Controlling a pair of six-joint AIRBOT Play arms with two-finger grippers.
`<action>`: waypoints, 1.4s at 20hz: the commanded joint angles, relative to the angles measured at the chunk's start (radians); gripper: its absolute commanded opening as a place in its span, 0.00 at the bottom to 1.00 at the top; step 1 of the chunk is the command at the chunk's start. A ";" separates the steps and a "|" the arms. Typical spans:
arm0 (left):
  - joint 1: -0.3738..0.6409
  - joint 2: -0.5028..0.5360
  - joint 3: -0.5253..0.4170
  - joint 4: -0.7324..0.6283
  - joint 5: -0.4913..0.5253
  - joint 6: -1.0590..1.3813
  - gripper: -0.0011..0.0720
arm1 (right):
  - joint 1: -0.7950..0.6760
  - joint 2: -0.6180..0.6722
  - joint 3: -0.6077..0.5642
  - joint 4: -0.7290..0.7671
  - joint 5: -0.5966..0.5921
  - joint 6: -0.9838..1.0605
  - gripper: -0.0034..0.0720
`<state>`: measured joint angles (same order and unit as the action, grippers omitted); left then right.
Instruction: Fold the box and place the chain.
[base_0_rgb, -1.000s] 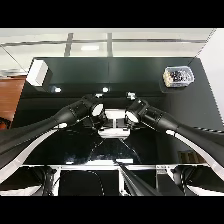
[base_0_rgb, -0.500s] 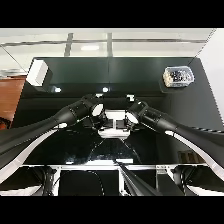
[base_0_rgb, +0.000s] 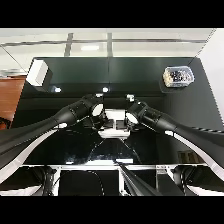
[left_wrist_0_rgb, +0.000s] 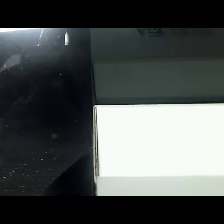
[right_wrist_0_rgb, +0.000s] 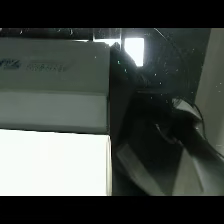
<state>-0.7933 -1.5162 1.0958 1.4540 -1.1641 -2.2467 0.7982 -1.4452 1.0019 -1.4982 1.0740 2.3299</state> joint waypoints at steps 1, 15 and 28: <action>0.001 0.000 0.001 0.000 0.000 -0.003 0.05 | -0.001 0.013 0.007 -0.001 0.036 -0.033 0.56; 0.001 0.000 0.001 0.000 0.000 -0.003 0.05 | -0.309 0.353 0.076 -0.701 0.117 -0.167 0.63; 0.001 -0.001 0.001 0.000 -0.004 -0.003 0.05 | -0.936 -0.414 0.728 -0.064 -0.060 -0.376 0.86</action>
<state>-0.7933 -1.5162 1.0958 1.4540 -1.1660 -2.2501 -0.0883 -1.6875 1.5360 -1.6478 0.9634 2.0117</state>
